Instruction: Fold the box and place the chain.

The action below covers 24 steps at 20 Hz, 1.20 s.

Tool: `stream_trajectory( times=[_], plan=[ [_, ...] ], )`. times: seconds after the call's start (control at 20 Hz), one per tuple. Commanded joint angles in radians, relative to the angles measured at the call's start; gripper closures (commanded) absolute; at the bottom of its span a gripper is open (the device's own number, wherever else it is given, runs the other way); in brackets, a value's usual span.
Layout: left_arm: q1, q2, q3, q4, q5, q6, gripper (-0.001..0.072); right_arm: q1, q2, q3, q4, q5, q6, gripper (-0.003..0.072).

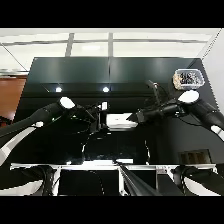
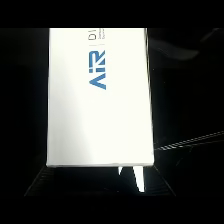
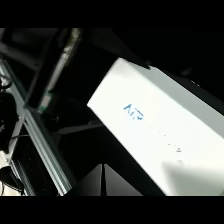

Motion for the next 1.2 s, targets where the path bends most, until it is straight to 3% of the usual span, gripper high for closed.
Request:
stream_trajectory(
  times=[0.0, 0.55, 0.7, 0.85, 0.95, 1.0, 1.05, 1.1, 1.15],
  plan=[
    [-0.001, 0.000, 0.001, 0.001, 0.000, 0.000, 0.0246, 0.013, -0.113, -0.005, 0.023, -0.033, 0.025, 0.0663],
    [-0.001, 0.000, 0.001, 0.000, -0.002, 0.000, 0.0246, 0.015, -0.153, -0.003, -0.069, -0.081, 0.099, 0.0663],
    [0.000, 0.000, 0.001, 0.000, -0.002, 0.000, 0.0246, -0.026, -0.107, 0.039, -0.090, 0.071, 0.123, 0.0663],
    [0.000, 0.001, 0.002, 0.000, -0.001, 0.001, 0.0246, -0.129, -0.021, 0.112, -0.257, 0.322, 0.197, 0.0664],
    [0.001, 0.003, 0.006, 0.000, 0.002, 0.000, 0.0244, -0.222, 0.086, 0.122, -0.377, 0.369, 0.211, 0.0664],
    [0.002, 0.007, 0.010, 0.000, 0.002, 0.000, 0.0220, -0.269, 0.137, 0.122, -0.429, 0.363, 0.226, 0.0663],
    [0.002, 0.018, 0.012, 0.001, 0.002, 0.000, 0.0074, -0.314, 0.184, 0.122, -0.473, 0.356, 0.238, 0.0663],
    [0.002, 0.035, 0.012, 0.006, 0.002, -0.002, -0.0004, -0.359, 0.225, 0.122, -0.511, 0.353, 0.240, 0.0664],
    [0.002, 0.057, 0.015, 0.032, -0.003, -0.018, -0.0005, -0.403, 0.256, 0.122, -0.543, 0.356, 0.239, 0.0664]
  ],
)
